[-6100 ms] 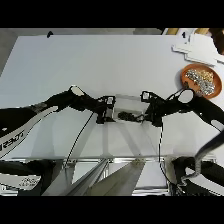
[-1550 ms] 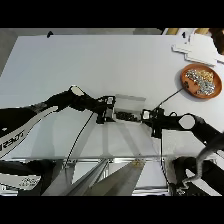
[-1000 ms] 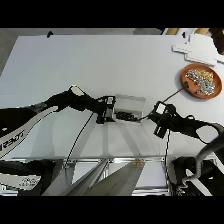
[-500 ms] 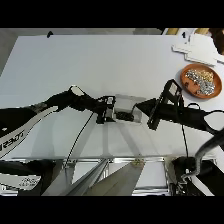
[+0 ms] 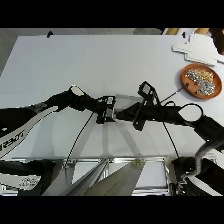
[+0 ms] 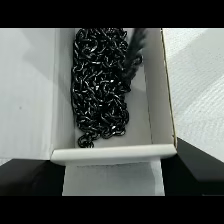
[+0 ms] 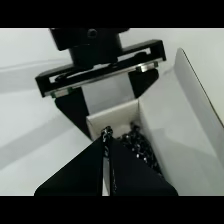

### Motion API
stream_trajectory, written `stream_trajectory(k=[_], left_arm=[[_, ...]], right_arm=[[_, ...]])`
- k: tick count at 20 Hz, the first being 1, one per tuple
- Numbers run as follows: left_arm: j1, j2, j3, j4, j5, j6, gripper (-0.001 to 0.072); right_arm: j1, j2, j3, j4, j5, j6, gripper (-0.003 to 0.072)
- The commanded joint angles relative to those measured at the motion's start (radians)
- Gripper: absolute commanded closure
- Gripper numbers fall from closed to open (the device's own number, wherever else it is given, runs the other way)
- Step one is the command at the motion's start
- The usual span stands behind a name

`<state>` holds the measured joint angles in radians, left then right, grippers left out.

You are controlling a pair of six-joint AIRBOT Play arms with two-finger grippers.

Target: Fold the box and place the chain.

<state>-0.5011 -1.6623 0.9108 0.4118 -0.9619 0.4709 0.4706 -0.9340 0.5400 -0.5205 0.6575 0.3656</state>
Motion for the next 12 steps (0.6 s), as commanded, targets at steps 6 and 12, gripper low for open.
stream_trajectory(k=[6, 12], left_arm=[[0.001, 0.001, 0.001, 0.0, 0.0, 0.0, 0.0573], [0.001, 0.001, 0.001, 0.0, 0.0, 0.0, 0.0573]], right_arm=[[0.026, -0.092, 0.04, -0.158, -0.042, 0.066, 0.0445], [-0.201, -0.022, 0.292, -0.511, 0.145, 0.363, 0.045]])
